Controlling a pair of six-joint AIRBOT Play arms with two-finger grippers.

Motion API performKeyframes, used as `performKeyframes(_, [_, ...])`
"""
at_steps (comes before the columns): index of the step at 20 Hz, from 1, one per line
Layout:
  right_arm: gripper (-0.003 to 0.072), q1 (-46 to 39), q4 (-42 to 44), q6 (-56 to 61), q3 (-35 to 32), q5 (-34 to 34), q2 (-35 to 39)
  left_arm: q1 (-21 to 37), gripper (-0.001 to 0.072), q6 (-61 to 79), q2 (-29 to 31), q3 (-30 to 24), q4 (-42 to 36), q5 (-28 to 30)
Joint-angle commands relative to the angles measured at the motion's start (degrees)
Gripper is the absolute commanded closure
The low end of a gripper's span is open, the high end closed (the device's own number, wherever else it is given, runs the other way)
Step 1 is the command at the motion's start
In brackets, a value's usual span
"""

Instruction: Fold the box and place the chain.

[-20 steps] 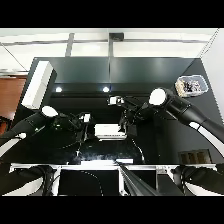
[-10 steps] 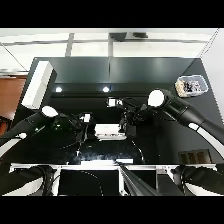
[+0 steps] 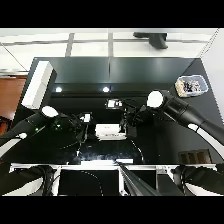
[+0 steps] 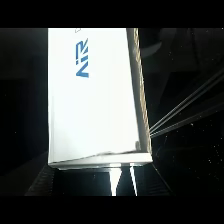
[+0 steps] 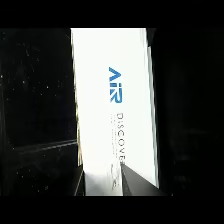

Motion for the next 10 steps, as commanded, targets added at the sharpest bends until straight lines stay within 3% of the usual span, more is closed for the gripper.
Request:
performKeyframes(1, [0.0398,0.4,-1.2,0.1,0.0,0.1,-0.1,0.0,0.0225,0.0,0.0,0.0,0.0,0.0])
performKeyframes(5, [0.0396,0.7,-1.4,0.9,0.0,-0.9,-0.1,0.0,0.0225,0.0,0.0,0.0,0.1,0.0])
performKeyframes(6, [0.0318,0.7,-1.4,1.2,0.0,-1.4,-0.2,0.0,0.0225,0.0,0.0,0.0,0.0,0.0])
performKeyframes(7, [0.0296,0.7,-1.4,1.4,0.0,-1.8,-0.2,0.0,0.0225,0.0,0.0,0.0,0.1,0.0])
performKeyframes(10, [0.0296,0.7,-1.4,2.0,0.0,-2.2,-0.2,0.0,0.0225,0.0,0.0,0.0,0.0,0.0])
